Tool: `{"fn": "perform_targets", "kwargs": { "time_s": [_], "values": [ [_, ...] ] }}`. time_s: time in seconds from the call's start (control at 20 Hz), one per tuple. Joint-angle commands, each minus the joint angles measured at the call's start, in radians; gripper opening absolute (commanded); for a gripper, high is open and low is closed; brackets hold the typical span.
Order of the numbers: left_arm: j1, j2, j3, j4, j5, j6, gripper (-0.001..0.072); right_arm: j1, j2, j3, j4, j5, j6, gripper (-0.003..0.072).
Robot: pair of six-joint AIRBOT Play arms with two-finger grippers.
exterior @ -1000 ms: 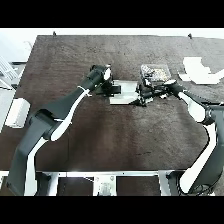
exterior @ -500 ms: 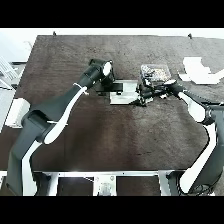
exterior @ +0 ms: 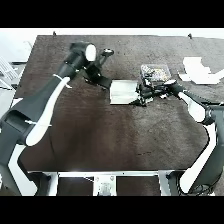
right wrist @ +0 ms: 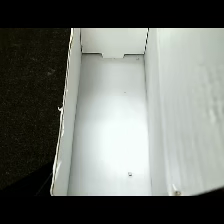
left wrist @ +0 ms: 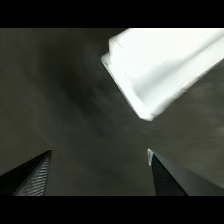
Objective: Fold the box and place the chain.
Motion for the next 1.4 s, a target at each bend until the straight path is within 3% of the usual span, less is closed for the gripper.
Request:
{"fn": "perform_targets", "kwargs": {
  "time_s": [0.0, 0.15, 0.25, 0.35, 0.65, 1.35],
  "values": [
    [0.111, 0.01, -0.116, -0.307, 0.124, 0.617, 0.0708, -0.001, 0.0, 0.0, 0.0, 0.001, 0.001, 0.0497],
    [0.167, 0.01, -0.288, -0.511, 0.295, 1.025, 0.072, -0.003, 0.0, 0.0, 0.0, 0.001, 0.001, 0.0497],
    [0.168, 0.009, -0.395, -0.637, 0.338, 1.289, 0.072, -0.003, 0.0, 0.0, 0.0, 0.001, 0.001, 0.0497],
    [0.165, -0.012, -0.446, -0.693, 0.42, 1.37, 0.072, -0.003, 0.0, 0.0, 0.001, 0.001, 0.001, 0.0497],
    [0.145, -0.064, -0.444, -0.778, 0.433, 1.549, 0.072, -0.003, 0.0, 0.0, 0.0, 0.001, 0.001, 0.0497],
    [0.151, -0.069, -0.444, -0.765, 0.376, 1.577, 0.072, -0.003, 0.0, 0.0, 0.0, 0.001, 0.001, 0.0497]
  ]
}}
